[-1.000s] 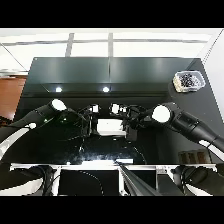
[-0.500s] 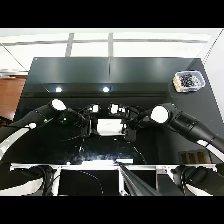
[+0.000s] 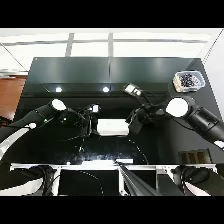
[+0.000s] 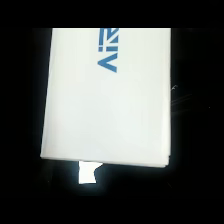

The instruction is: Fold the box and place the chain.

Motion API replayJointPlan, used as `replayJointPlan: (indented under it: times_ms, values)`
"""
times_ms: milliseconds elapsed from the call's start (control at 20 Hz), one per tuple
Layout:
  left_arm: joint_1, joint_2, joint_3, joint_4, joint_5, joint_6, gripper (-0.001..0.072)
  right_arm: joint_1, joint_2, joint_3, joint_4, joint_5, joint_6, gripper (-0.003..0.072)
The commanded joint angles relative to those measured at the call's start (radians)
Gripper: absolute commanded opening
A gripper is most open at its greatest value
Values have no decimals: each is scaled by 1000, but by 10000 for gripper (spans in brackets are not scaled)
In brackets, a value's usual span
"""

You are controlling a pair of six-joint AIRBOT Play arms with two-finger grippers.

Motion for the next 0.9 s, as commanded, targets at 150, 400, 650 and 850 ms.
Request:
replayJointPlan:
  times_ms: [150, 400, 650, 850]
  values:
    - [0, 0, 0, 0, 0, 1, 558, -88, -56, -133, 537, -16, 148, 35]
    - [0, 0, 0, 0, 0, 1, 558, -88, -182, -133, 673, -20, 146, 37]
    - [0, 0, 0, 0, 0, 1, 558, -84, -203, -133, 648, -40, 148, 46]
    - [0, 0, 0, 0, 0, 1, 559, -42, -215, -133, 605, -69, 167, 46]
